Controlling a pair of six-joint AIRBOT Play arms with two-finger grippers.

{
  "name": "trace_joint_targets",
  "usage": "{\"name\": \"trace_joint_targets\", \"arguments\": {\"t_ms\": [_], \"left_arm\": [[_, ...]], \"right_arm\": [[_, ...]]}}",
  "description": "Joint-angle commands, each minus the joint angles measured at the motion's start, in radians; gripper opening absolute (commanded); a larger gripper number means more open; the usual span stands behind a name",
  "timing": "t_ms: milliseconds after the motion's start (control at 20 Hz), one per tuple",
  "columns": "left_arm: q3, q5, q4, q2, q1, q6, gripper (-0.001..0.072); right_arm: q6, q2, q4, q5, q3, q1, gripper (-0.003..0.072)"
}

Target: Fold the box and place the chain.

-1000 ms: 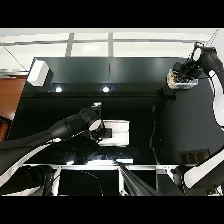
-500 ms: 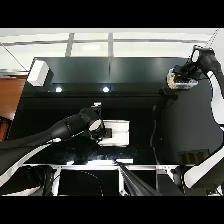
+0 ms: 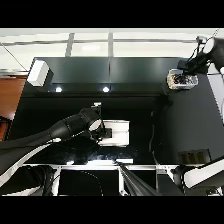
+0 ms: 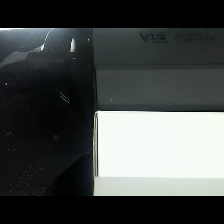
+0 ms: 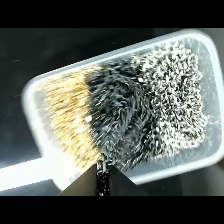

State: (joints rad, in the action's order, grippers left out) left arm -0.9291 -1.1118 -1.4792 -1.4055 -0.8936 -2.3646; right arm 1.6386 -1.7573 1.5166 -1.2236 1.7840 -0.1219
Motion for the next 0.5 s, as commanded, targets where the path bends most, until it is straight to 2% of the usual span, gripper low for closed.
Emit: {"name": "trace_joint_targets", "arguments": {"t_ms": [0,200,300,450], "left_arm": [[0.000,-0.001,0.000,0.000,0.000,0.000,0.0032],[0.000,0.000,0.000,0.000,0.000,0.000,0.0032],[0.000,0.000,0.000,0.000,0.000,0.000,0.0032],[0.000,0.000,-0.001,0.000,0.000,0.000,0.0032]], "right_arm": [[-0.102,0.141,-0.089,-0.017,0.000,0.002,0.0015],[-0.141,0.314,-0.159,-0.008,0.000,-0.008,0.0014],[-0.167,0.404,-0.240,-0.013,0.000,-0.024,0.0014],[-0.182,0.517,-0.345,-0.079,0.000,-0.041,0.0014]]}}
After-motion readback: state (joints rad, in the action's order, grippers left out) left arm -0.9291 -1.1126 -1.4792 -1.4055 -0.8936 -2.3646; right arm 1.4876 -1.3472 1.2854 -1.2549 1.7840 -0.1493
